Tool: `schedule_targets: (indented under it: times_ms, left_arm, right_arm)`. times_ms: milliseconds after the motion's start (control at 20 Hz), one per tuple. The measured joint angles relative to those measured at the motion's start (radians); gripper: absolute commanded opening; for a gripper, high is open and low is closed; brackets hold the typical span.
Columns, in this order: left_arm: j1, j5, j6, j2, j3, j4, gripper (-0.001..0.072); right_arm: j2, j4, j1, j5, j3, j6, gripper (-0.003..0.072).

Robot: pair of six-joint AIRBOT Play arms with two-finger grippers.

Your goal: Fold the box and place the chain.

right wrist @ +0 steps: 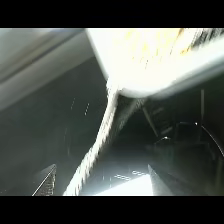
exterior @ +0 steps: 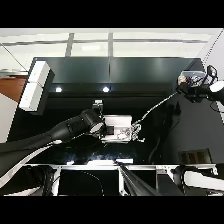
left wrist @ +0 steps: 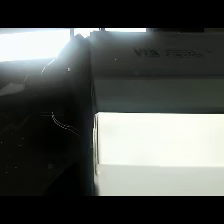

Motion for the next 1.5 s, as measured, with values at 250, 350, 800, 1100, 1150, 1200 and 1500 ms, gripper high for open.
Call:
schedule_targets:
  times_ms: [250, 350, 800, 1100, 1150, 1200, 1500]
  left_arm:
    - [0.000, 0.001, 0.000, 0.000, 0.000, 0.000, 0.0034]
    - [0.000, 0.002, 0.000, 0.000, 0.000, 0.000, 0.0034]
    - [0.000, 0.002, 0.000, 0.000, 0.000, 0.000, 0.0034]
    - [0.000, 0.002, 0.000, 0.000, 0.000, 0.000, 0.0034]
    - [0.000, 0.002, 0.000, 0.000, 0.000, 0.000, 0.0034]
    - [0.000, 0.002, 0.000, 0.000, 0.000, 0.000, 0.0034]
    - [0.000, 0.002, 0.000, 0.000, 0.000, 0.000, 0.0034]
  right_arm:
    - [-0.163, 0.040, 0.002, -0.021, 0.120, 0.065, 0.0054]
    - [-0.188, 0.045, 0.001, 0.002, 0.143, 0.079, 0.0043]
    - [0.029, 0.049, -0.024, 0.343, 0.195, -0.129, 0.0042]
    - [0.377, 0.117, -0.018, 0.679, 0.156, -0.309, 0.0033]
    - [0.431, 0.146, -0.010, 0.720, 0.134, -0.326, 0.0034]
    - [0.480, 0.175, 0.000, 0.752, 0.109, -0.340, 0.0033]
    - [0.623, 0.396, 0.164, 0.859, -0.065, -0.401, 0.0034]
